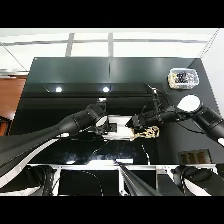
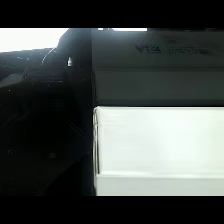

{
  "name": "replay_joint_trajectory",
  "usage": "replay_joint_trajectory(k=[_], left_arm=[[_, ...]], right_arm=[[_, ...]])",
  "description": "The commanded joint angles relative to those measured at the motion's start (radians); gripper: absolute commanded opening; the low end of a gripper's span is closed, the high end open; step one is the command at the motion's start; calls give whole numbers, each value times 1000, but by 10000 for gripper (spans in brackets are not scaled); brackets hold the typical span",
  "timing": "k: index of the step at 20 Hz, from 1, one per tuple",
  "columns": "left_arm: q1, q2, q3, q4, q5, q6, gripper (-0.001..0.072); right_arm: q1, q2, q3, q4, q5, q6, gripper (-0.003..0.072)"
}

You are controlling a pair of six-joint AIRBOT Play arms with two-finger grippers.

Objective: Fold the box and place the chain.

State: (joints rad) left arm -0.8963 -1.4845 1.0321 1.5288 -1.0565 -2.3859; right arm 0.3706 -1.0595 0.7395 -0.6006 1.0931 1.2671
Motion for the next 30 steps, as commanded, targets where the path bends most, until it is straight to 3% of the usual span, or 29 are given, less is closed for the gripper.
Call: replay_joint_trajectory(k=[1,6,7,8,12,15,17,20,24,30], left_arm=[[1,0,0,0,0,0,30],[1,0,0,0,0,0,31],[1,0,0,0,0,0,31],[1,0,0,0,0,0,31],[1,0,0,0,0,0,30],[1,0,0,0,0,0,31],[1,0,0,0,0,0,31],[1,0,0,0,0,0,31],[1,0,0,0,0,0,31],[1,0,0,0,1,0,31]], right_arm=[[2,-2,0,-21,-9,-34,7],[5,-3,0,-20,-24,-29,46],[5,-3,0,-20,-32,-29,310],[-2,-3,2,-21,-31,-29,426],[-202,31,48,-96,132,-44,425],[-414,124,35,-349,144,-93,432],[-494,167,-28,-460,89,-159,703],[-475,165,-166,-430,-86,-371,711],[-341,165,-318,-257,-230,-1017,710],[-279,155,-354,-199,-684,-1064,710]])
